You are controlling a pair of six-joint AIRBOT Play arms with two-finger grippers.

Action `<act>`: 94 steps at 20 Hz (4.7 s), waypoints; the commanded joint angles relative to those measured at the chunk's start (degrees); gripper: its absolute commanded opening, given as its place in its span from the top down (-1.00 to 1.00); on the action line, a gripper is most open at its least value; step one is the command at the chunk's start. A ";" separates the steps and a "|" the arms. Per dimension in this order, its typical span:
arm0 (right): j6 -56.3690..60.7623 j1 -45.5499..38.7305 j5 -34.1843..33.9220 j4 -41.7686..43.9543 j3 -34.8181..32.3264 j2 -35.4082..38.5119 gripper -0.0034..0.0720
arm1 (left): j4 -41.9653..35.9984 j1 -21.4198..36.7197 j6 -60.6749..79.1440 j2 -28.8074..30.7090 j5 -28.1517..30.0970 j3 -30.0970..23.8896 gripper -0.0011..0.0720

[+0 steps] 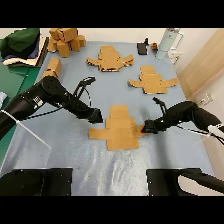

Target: Fold the box.

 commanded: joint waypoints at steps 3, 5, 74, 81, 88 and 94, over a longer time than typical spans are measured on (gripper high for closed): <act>-4.87 12.24 10.51 4.57 -6.73 6.84 0.90 | -1.99 7.65 3.08 -5.42 -2.16 0.04 -0.66; -3.13 16.22 14.88 4.13 -8.92 10.88 0.90 | -6.49 11.02 5.77 -9.66 -6.10 0.04 -0.66; 29.99 9.84 14.49 -21.73 8.07 13.73 0.56 | -34.38 -10.71 78.31 -10.80 17.38 -11.87 0.94; 29.81 9.84 14.38 -21.14 7.82 12.76 0.56 | -29.03 -10.01 73.61 -10.80 14.99 -11.85 0.94; 29.40 9.84 14.34 -21.09 7.82 12.79 0.67 | -28.59 -10.05 72.70 -10.80 13.51 -11.87 0.93; 29.35 10.25 5.99 -19.47 7.82 13.18 0.90 | -28.65 -10.05 72.65 -10.80 13.55 -11.85 0.93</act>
